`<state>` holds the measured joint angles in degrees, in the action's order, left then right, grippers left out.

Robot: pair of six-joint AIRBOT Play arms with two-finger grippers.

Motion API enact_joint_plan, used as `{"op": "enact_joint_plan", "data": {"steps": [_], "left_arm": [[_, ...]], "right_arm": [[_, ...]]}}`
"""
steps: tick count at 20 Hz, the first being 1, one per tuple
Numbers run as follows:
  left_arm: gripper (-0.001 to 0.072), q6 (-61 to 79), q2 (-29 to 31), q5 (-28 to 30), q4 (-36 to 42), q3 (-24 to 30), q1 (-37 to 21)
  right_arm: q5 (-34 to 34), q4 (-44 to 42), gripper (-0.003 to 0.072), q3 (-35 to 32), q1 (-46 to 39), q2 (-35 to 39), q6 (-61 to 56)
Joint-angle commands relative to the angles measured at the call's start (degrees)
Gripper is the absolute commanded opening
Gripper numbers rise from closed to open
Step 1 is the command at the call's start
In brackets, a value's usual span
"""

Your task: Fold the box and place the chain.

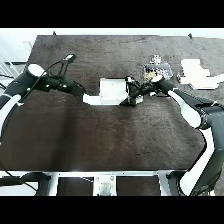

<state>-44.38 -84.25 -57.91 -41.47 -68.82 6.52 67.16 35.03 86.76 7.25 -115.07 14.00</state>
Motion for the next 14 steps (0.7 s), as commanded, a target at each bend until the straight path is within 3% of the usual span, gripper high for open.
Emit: {"op": "enact_joint_plan", "data": {"steps": [1, 4, 8, 14], "left_arm": [[0.0013, -1.38, 1.44, -1.25, 10.08, 6.12, -4.79], [0.0013, -2.45, 1.42, -1.29, 10.34, 7.37, -8.39], [0.0015, -9.77, 1.38, 1.9, 7.43, 7.58, -8.76], [0.0015, -17.38, -1.27, -1.2, 6.91, 7.89, -10.8]], "right_arm": [[0.0, -0.02, 0.0584, -0.04, 0.04, 0.02, 0.0], [0.0, -0.02, 0.0584, -0.02, 0.04, 0.02, -0.02], [0.0, -0.04, 0.0584, -0.02, 0.04, 0.02, -0.02], [0.0, -0.02, 0.0584, -0.02, 0.04, 0.02, 0.0]]}}
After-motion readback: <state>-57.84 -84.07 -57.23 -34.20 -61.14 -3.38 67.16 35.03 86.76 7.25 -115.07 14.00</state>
